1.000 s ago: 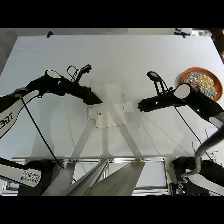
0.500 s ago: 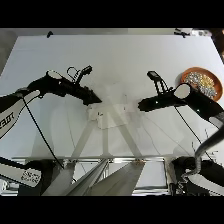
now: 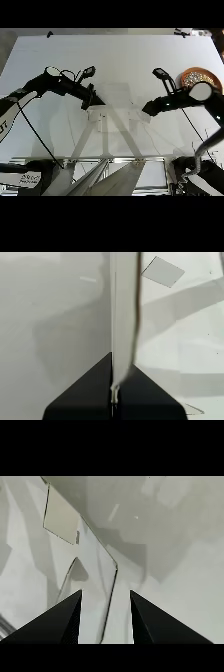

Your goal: Fold the box and place the chain.

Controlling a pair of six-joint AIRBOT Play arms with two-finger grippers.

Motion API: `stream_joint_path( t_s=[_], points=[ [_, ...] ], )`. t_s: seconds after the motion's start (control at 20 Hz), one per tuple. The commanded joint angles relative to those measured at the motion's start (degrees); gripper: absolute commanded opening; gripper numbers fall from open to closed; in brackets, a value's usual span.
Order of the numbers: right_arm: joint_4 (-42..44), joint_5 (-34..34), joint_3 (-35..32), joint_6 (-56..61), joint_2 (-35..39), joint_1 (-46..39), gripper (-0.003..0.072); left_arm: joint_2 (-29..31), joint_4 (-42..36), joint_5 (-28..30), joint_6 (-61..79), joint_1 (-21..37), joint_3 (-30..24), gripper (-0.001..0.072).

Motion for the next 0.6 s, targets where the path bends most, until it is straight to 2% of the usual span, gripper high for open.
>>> stream_joint_path(
  t_s=[0.0,0.15,0.35,0.55],
  points=[
    [-6.6,8.0,0.3,0.0,9.9,-2.3,0.0347,2.8,2.7,1.2,1.5,-4.1,-0.1,-0.0003],
    [-11.4,11.5,0.3,0.0,16.2,-3.7,0.0347,4.1,2.6,6.6,1.6,-8.3,-1.9,-0.0004],
    [-11.5,11.6,0.3,0.1,18.6,-4.2,0.0347,4.1,1.5,18.6,1.8,-11.9,-6.3,-0.0004],
    [-11.5,9.7,0.3,0.1,18.6,-4.2,0.0346,4.1,0.2,21.2,3.5,-12.3,-9.2,-0.0003]
  ],
)
